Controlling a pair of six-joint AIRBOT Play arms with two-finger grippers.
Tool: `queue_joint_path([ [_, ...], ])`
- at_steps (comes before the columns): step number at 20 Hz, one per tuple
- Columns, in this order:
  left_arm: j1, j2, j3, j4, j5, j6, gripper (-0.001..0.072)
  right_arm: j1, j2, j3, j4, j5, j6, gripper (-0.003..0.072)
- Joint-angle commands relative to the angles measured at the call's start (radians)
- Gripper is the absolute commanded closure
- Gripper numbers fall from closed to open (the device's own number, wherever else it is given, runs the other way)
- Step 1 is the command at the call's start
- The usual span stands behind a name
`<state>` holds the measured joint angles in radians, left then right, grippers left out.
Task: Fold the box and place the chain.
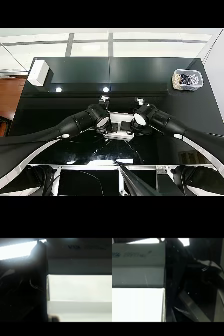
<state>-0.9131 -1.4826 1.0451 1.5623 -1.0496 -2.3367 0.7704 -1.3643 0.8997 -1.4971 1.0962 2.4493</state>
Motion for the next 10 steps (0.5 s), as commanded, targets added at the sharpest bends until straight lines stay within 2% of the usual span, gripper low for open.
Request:
queue_joint_path([
  [1,0.000,0.000,0.000,0.000,-0.002,0.002,0.0683,0.000,0.014,0.003,-0.003,0.004,-0.011,0.0414],
  [8,0.000,0.000,0.000,0.000,-0.002,0.002,0.0682,-0.003,0.135,0.013,-0.004,0.018,-0.078,0.0413],
  [10,0.000,0.000,0.000,0.000,-0.002,0.002,0.0683,-0.004,0.183,0.012,-0.005,0.054,-0.113,0.0413],
])
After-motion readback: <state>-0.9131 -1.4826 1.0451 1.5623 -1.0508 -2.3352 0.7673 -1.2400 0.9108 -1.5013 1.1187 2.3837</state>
